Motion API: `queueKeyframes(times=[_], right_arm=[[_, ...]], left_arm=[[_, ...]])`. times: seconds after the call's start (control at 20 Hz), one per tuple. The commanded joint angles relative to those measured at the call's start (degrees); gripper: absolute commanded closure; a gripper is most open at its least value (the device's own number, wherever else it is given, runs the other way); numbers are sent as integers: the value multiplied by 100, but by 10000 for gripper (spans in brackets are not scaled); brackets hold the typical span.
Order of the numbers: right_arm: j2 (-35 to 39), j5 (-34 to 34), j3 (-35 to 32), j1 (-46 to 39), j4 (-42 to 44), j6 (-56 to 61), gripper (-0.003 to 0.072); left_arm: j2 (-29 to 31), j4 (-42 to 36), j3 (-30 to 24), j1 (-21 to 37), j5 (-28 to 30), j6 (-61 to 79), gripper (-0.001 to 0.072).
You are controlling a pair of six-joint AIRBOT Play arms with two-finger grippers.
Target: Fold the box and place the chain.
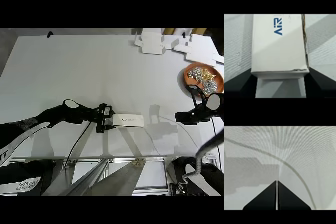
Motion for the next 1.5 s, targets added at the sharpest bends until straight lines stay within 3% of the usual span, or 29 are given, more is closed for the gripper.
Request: queueKeyframes(times=[0.0,0.2,0.35,0.5,0.65,0.8,1.1,1.3,1.4,1.45], right_arm=[[4,0,-4,-4,0,0,663],[4,0,-4,-4,0,0,663],[4,0,-4,-4,0,0,663],[4,0,-4,-4,0,0,663],[4,0,-4,-4,0,0,663],[4,0,-4,-4,0,0,663],[4,0,-4,-4,0,0,663],[4,0,-4,-4,-2,0,663],[4,0,-4,-4,0,0,663],[4,0,-4,-4,0,0,663]], left_arm=[[326,114,0,210,0,-649,569],[1252,107,0,1038,155,-1534,557],[1976,205,0,1993,782,-2570,556],[2487,1340,0,3147,1314,-4024,557],[2487,2612,-2,4186,1589,-5869,557],[2214,3936,-2,4830,1585,-7447,556],[1700,5436,-2,5182,343,-8867,550],[1668,5668,-15,5180,-37,-9208,291],[1670,5665,-13,5180,-269,-9215,56],[1705,5665,-13,5178,-332,-9215,44]])
